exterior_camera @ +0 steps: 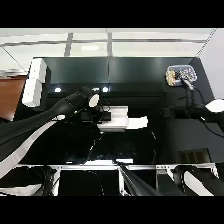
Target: Fold the box and place the chain.
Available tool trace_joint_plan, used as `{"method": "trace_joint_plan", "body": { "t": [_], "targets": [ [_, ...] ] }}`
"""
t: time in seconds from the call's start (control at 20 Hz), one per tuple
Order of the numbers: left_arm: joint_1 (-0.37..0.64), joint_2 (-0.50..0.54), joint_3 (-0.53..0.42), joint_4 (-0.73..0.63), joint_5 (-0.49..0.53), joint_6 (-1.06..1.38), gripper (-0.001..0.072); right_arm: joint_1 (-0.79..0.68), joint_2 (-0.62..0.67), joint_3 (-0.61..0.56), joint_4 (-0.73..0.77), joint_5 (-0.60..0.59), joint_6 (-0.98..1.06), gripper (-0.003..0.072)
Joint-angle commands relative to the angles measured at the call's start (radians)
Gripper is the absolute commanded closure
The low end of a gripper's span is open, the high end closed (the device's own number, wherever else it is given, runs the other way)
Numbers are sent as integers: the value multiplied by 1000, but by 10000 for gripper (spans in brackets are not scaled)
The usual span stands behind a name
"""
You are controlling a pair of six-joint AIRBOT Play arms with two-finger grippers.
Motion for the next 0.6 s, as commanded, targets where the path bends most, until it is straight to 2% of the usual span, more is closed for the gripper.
{"method": "trace_joint_plan", "body": {
  "t": [0.0, 0.25, 0.4, 0.55],
  "targets": [
    [0, -3, 0, 20, -1, -8, 682, -162, -33, -80, 126, 59, 172, 670],
    [0, -4, 0, 19, -6, -8, 680, 36, -217, -99, 212, 51, 108, 669],
    [0, -4, 0, 19, -9, -7, 680, 152, -307, -86, 382, 33, -14, 669],
    [0, -4, 0, 19, -8, -7, 681, 225, -364, -49, 404, 26, -30, 669]
  ]
}}
